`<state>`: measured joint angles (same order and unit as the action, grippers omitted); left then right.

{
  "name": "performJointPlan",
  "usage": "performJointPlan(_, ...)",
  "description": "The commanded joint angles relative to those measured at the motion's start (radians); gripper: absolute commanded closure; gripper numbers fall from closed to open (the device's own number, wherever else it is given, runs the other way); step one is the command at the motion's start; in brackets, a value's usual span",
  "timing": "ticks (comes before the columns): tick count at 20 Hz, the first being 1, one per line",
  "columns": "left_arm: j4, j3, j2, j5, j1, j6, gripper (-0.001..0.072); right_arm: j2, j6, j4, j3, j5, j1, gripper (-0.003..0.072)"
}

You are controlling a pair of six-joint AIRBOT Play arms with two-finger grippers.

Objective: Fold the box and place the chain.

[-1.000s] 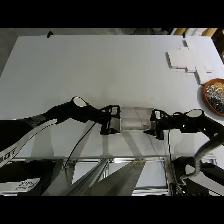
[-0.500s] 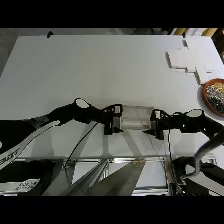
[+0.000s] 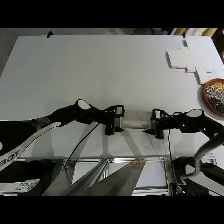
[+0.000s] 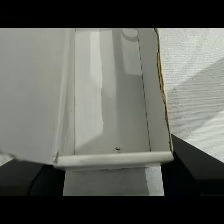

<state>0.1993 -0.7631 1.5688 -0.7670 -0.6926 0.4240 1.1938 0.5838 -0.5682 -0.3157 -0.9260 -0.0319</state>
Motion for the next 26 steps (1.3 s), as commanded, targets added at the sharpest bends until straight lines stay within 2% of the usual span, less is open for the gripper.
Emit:
performJointPlan(1, 0.003, -0.001, 0.000, 0.005, -0.001, 0.003, 0.0399, -0.001, 0.001, 0.000, -0.001, -0.002, 0.000, 0.0276)
performJointPlan(26, 0.002, -0.001, 0.000, 0.000, -0.001, -0.002, 0.0397, -0.001, 0.000, -0.004, -0.001, 0.017, 0.000, 0.0283)
